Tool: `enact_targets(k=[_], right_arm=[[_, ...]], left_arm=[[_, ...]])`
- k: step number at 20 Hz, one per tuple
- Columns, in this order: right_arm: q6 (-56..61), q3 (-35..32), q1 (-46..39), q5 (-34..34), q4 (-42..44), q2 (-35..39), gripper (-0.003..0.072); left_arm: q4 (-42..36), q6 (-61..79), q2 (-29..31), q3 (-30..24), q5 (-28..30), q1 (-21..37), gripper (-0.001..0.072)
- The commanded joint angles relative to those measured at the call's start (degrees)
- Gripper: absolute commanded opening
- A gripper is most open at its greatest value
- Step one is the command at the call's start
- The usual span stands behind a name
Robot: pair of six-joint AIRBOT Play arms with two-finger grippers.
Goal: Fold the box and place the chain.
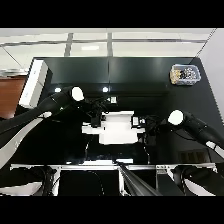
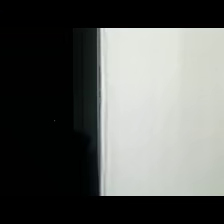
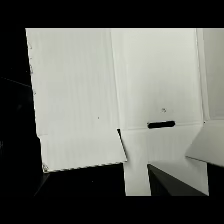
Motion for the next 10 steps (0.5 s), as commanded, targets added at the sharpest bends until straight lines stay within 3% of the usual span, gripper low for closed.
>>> enact_targets(k=[1,10], right_arm=[[0.0,-0.3,2.0,-1.9,1.5,-0.4,0.0640],[0.0,-0.4,2.1,2.6,3.7,0.2,0.0640]], left_arm=[[-0.1,0.0,0.0,0.0,0.5,0.0,0.0024],[-0.3,0.0,0.0,0.0,0.5,0.0,0.0024]])
